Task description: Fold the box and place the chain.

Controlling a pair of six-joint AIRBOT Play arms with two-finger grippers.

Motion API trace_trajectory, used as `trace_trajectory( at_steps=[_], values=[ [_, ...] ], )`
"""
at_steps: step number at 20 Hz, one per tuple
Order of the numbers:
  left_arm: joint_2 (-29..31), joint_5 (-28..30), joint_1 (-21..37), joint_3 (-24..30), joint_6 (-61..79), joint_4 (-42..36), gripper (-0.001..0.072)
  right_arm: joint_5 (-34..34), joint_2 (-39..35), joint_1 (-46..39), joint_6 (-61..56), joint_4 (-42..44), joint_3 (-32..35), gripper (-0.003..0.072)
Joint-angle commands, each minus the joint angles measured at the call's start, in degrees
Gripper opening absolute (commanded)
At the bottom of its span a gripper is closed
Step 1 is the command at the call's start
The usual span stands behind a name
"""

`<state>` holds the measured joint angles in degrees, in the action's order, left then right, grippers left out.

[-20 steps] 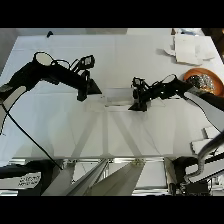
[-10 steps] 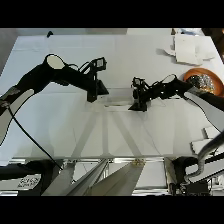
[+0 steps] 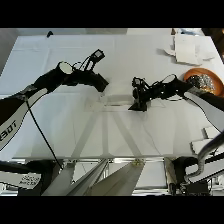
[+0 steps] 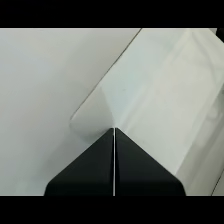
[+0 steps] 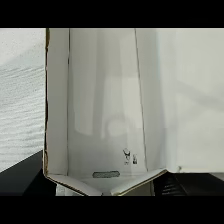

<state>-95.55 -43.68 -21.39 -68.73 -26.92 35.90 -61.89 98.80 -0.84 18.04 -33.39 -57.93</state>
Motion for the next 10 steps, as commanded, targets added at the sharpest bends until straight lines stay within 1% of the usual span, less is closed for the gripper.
trace_trajectory(
  at_steps=[1, 3, 6, 10],
  values=[
    [-2.43, -2.40, -0.04, 0.02, -2.05, -0.48, 0.0010, -0.04, 0.00, 0.00, 0.00, 0.00, 0.02, 0.0518],
    [-2.89, -3.45, -0.13, 0.02, -2.03, -0.48, 0.0011, -0.04, 0.00, 0.00, -0.02, 0.00, 0.02, 0.0518],
    [-2.40, -3.34, 0.09, 0.02, -1.62, -1.20, 0.0011, -0.04, 0.00, 0.00, 0.00, 0.00, 0.04, 0.0518],
    [0.94, -3.54, 1.20, 0.02, -1.62, -1.42, 0.0011, -0.04, 0.00, 0.00, 0.00, 0.00, 0.02, 0.0518]
  ],
)
